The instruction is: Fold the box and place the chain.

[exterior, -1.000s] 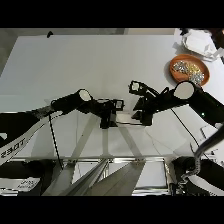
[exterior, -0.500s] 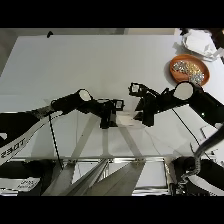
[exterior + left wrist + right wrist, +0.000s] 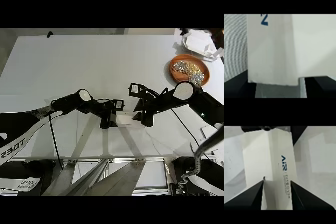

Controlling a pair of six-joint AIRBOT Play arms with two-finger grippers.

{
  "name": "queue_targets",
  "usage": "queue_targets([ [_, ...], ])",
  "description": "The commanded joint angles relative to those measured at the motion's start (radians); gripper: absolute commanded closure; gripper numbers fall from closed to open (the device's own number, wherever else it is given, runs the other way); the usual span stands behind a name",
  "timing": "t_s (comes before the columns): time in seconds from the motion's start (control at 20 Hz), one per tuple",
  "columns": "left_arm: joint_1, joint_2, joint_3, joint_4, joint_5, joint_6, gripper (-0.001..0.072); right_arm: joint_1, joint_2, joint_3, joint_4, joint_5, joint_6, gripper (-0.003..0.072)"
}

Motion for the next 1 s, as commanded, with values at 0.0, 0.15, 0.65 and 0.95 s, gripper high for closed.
queue_targets([
  [0.0,0.000,0.000,0.000,0.000,0.000,0.000,0.0371,0.016,-0.003,0.000,-0.010,-0.009,0.000,0.0343],
  [0.15,0.000,0.000,0.000,0.000,0.000,0.000,0.0371,0.018,-0.005,0.000,-0.021,-0.034,0.015,0.0346],
  [0.65,0.000,0.000,0.000,0.000,0.000,0.000,0.0371,0.018,-0.008,0.000,-0.045,-0.076,0.052,0.0415],
  [0.95,0.000,0.000,0.000,0.000,0.000,0.000,0.0371,0.018,-0.008,-0.074,-0.060,-0.130,0.052,0.0418],
])
